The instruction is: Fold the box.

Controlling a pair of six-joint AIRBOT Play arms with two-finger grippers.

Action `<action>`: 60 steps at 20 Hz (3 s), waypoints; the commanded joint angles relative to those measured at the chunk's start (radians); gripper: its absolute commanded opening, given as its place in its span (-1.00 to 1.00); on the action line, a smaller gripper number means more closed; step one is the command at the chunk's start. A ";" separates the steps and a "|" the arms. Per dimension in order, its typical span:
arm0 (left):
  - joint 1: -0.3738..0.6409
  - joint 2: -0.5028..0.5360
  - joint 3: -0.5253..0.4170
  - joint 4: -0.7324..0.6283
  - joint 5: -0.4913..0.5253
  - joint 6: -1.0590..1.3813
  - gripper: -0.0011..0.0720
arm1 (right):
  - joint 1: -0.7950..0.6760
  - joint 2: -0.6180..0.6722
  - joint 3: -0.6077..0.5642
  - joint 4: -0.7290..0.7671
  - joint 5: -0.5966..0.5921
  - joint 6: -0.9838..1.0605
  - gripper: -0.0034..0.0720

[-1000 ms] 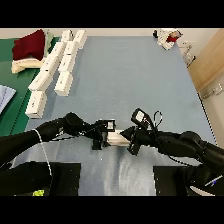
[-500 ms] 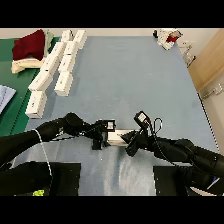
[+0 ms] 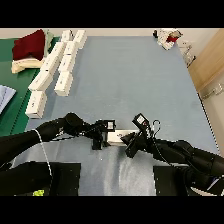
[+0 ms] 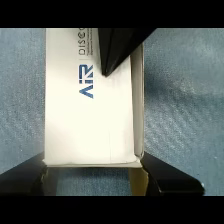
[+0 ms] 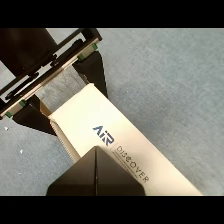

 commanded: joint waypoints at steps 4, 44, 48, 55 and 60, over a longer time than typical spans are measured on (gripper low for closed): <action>0.000 0.000 0.000 0.000 0.000 0.000 0.26 | 0.002 0.000 -0.002 -0.006 -0.009 0.000 -0.90; 0.000 0.000 0.000 0.000 0.000 0.000 0.26 | -0.626 -0.362 0.725 -0.433 -0.837 -0.232 -0.90; 0.000 0.000 0.000 0.000 0.000 0.000 0.26 | -0.626 -0.362 0.725 -0.433 -0.837 -0.232 -0.90; 0.000 0.005 0.002 -0.011 -0.020 -0.012 0.26 | -0.626 -0.362 0.725 -0.433 -0.837 -0.232 -0.90; 0.002 0.123 0.002 0.057 -0.039 -0.205 0.26 | -0.626 -0.362 0.725 -0.433 -0.837 -0.232 -0.90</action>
